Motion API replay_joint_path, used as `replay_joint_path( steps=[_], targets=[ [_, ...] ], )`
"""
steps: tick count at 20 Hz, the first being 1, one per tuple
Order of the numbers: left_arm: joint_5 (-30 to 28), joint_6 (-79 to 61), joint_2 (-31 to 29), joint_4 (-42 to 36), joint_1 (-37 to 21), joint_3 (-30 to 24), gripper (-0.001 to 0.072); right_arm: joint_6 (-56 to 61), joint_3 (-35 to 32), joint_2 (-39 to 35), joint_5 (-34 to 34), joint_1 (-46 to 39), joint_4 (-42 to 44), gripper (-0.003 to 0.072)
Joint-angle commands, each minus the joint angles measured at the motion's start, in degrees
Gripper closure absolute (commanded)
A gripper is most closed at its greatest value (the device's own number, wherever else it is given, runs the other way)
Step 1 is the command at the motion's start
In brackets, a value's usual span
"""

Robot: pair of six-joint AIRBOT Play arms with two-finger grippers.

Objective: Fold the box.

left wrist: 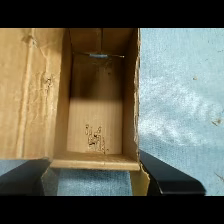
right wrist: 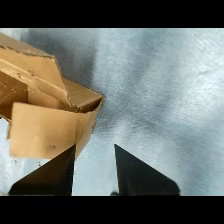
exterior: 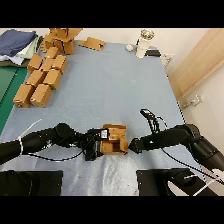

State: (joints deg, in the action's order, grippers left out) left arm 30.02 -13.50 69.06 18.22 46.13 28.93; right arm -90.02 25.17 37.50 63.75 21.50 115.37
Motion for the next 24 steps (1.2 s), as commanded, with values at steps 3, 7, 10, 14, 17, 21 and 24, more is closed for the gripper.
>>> replay_joint_path(
  steps=[3,7,10,14,17,21,24],
  targets=[
    [-0.02,-0.02,0.04,0.0,-0.04,0.04,0.0192,0.0,0.17,-0.02,-0.04,0.07,2.01,0.0232],
    [-0.02,-0.02,0.04,0.0,-0.04,0.04,0.0191,0.46,0.17,3.02,-3.63,1.4,4.37,0.018],
    [-0.02,-0.02,0.04,0.0,-0.04,0.04,0.0191,6.36,2.12,9.35,-6.51,6.69,3.78,0.0218],
    [-0.02,-0.02,0.04,0.0,-0.04,0.04,0.0191,23.71,9.16,17.4,-1.42,14.38,-8.5,0.0254],
    [-0.02,-0.02,0.04,0.0,-0.04,0.04,0.0191,37.53,13.97,21.77,1.29,19.23,-15.32,0.0254],
    [-0.02,-0.02,0.04,0.0,-0.04,0.04,0.0191,47.17,18.8,28.15,4.13,23.39,-17.73,0.0253],
    [-0.02,-0.02,0.04,0.0,-0.04,0.04,0.0191,50.69,20.81,32.87,6.49,25.73,-17.46,0.0254]
  ],
)
